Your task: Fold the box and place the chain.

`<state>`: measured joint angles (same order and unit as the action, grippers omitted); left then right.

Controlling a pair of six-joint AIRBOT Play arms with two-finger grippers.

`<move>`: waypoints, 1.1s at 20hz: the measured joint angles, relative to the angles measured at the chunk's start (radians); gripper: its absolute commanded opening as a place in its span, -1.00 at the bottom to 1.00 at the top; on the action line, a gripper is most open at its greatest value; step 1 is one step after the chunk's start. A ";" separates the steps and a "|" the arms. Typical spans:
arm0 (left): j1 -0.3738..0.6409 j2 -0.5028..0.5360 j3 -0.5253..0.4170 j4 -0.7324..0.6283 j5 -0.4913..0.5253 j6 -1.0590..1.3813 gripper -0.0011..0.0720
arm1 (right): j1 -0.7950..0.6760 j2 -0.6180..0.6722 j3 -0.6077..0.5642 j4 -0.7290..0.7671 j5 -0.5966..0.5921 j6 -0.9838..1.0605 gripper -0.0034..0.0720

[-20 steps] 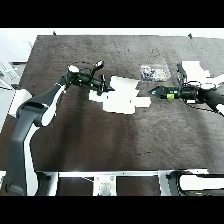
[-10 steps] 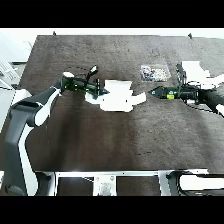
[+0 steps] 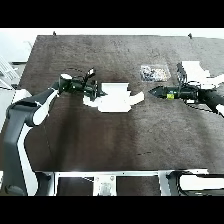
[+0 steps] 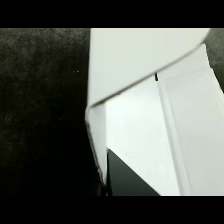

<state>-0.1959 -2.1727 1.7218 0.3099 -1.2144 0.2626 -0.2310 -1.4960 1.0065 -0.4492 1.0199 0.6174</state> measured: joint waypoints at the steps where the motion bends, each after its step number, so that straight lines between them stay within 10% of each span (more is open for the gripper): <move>1: 0.000 0.000 -0.001 0.000 0.000 0.012 -0.92 | 0.000 0.000 0.000 0.001 0.000 0.000 -0.34; 22: 0.000 -0.011 -0.002 0.041 -0.005 0.060 -0.91 | 0.012 0.020 -0.066 0.136 0.009 -0.214 -0.34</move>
<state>-0.1955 -2.1841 1.7203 0.3511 -1.2190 0.3229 -0.2188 -1.4761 0.9409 -0.3130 1.0286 0.4038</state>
